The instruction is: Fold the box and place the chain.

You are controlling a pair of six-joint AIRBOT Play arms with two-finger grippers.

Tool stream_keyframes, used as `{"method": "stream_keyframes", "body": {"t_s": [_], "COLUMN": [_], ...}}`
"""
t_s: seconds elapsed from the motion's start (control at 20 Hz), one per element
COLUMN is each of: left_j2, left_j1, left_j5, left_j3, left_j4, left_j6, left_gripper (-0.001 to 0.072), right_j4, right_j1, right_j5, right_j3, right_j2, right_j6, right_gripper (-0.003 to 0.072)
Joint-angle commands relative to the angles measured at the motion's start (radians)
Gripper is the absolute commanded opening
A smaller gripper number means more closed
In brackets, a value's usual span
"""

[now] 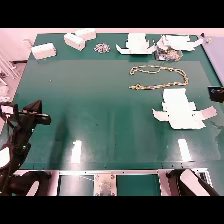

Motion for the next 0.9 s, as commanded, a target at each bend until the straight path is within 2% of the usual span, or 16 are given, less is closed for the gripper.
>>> {"method": "stream_keyframes", "body": {"t_s": [0.0, 0.15, 0.25, 0.35, 0.65, 0.75, 0.85], "left_j2": [0.001, 0.001, 0.001, 0.001, 0.001, 0.001, 0.001], "left_j1": [0.0, 0.0, 0.0, 0.0, 0.0, 0.0, 0.0], "left_j5": [-0.002, 0.0, 0.001, 0.0, 0.0, 0.0, 0.0], "left_j3": [0.001, 0.001, 0.001, 0.001, 0.001, 0.001, 0.001], "left_j4": [0.0, 0.0, 0.0, 0.0, 0.0, 0.0, 0.0], "left_j6": [0.0, 0.0, 0.0, 0.0, 0.0, 0.0, 0.0], "left_gripper": [0.0019, 0.002, 0.002, 0.0019, 0.0019, 0.0019, 0.0019], "right_j4": [-0.146, -0.375, -0.489, -0.565, -0.633, -0.636, -0.644], "right_j1": [-0.106, -0.113, -0.113, -0.113, -0.112, -0.112, -0.112], "right_j5": [0.093, 0.198, 0.332, 0.477, 0.88, 0.928, 0.938], "right_j3": [0.116, 0.288, 0.439, 0.596, 1.022, 1.106, 1.143], "right_j2": [-0.078, -0.236, -0.36, -0.483, -0.849, -0.925, -0.963], "right_j6": [0.109, 0.263, 0.346, 0.402, 0.422, 0.446, 0.438], "right_gripper": [0.0412, 0.0446, 0.0451, 0.0491, 0.0492, 0.0508, 0.052]}}
